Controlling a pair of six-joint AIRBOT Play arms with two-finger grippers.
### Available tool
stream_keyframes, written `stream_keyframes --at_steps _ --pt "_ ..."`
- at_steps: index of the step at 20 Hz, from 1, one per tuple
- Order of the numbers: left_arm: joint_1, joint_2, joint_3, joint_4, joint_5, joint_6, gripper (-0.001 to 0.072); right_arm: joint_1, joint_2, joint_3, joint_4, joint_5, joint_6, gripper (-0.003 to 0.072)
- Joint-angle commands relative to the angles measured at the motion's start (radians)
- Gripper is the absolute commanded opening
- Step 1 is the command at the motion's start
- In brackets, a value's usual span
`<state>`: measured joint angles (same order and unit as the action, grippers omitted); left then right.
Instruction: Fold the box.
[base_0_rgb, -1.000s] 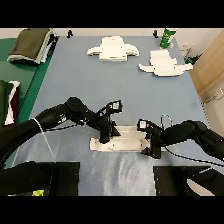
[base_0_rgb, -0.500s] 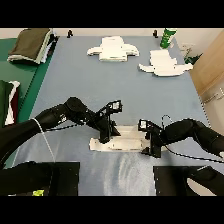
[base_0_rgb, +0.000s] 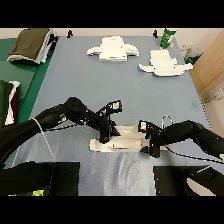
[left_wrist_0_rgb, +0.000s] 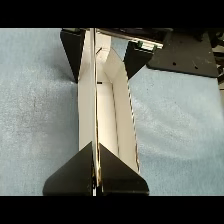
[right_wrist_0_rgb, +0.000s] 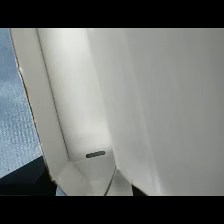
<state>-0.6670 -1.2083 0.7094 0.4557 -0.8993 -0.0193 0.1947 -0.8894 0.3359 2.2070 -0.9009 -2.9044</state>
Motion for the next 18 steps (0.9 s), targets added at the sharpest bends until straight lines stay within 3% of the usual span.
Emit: stream_keyframes --at_steps 1,5,6,7,18 --pt "0.0 0.0 0.0 0.0 0.0 0.0 0.0015 -0.002 0.052 -0.004 -0.003 -0.051 -0.002 0.0584" --pt "0.0 0.0 -0.001 0.0 0.0 0.0 0.0015 -0.001 0.077 -0.005 0.01 -0.068 0.016 0.0604" --pt "0.0 0.0 -0.001 0.0 0.0 0.0 0.0015 -0.001 0.094 -0.005 0.007 -0.069 0.03 0.0682" --pt "0.0 0.0 -0.001 0.0 0.0 0.0 0.0014 -0.001 0.105 -0.005 0.004 -0.068 0.036 0.0711" --pt "0.0 0.0 -0.001 0.0 0.0 0.0 0.0014 0.0 0.1 -0.012 0.01 -0.012 0.097 0.0718"
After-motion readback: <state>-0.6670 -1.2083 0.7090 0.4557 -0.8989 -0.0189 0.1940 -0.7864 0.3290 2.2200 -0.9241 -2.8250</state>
